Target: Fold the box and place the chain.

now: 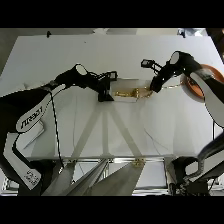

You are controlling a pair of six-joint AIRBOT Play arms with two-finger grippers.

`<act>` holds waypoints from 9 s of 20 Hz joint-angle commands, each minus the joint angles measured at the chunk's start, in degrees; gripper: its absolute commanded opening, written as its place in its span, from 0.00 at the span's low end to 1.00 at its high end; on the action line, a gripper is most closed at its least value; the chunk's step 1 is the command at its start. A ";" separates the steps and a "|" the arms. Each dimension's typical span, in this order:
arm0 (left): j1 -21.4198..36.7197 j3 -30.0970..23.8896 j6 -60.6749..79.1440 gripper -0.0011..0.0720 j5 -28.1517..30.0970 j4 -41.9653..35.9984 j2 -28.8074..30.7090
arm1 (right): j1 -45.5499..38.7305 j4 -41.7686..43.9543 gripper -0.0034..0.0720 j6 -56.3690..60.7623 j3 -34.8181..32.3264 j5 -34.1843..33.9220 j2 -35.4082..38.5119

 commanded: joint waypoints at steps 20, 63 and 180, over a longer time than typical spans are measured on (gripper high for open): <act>-0.02 0.07 0.00 0.04 0.00 0.00 0.00 | 16.17 15.93 0.07 19.52 -0.02 -0.24 14.56; -0.02 0.07 0.00 0.04 0.00 0.00 0.00 | 3.61 15.52 0.06 -14.67 -23.50 -22.56 20.35; -0.02 0.07 0.00 0.04 -0.02 0.00 0.00 | -1.03 38.05 0.24 -47.47 -20.98 -18.51 11.06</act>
